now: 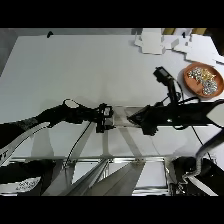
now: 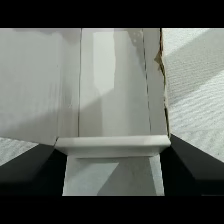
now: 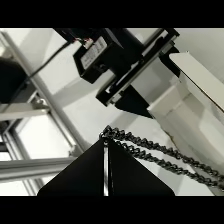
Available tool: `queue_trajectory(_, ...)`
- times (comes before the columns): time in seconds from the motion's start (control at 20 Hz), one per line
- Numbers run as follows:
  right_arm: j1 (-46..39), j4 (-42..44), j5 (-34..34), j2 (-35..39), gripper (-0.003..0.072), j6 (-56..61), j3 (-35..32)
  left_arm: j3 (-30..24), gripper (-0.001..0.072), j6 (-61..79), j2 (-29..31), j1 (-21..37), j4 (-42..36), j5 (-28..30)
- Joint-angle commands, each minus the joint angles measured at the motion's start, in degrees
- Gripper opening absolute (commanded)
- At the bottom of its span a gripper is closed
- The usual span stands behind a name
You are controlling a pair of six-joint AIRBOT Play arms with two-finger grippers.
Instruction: Fold the box and place the chain.
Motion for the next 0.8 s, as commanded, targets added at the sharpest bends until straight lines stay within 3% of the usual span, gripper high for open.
queue_trajectory(0.0,2.5,-6.6,-4.3,-3.8,0.0022,2.4,0.1,0.0,0.0136,0.0,0.0,0.0,0.0,0.0)
queue_trajectory(0.45,2.6,-11.2,-8.8,-16.7,0.0032,2.1,0.0,0.0,0.0136,0.0,0.0,0.0,0.0,0.0)
queue_trajectory(0.55,2.6,-12.3,-8.8,-17.8,0.0221,1.6,0.0,0.0,0.0136,0.0,0.0,0.0,0.0,0.0)
queue_trajectory(0.75,2.1,-16.1,-6.9,-12.2,0.0241,0.7,1.3,0.0,0.0136,0.0,0.0,0.0,0.0,0.0)
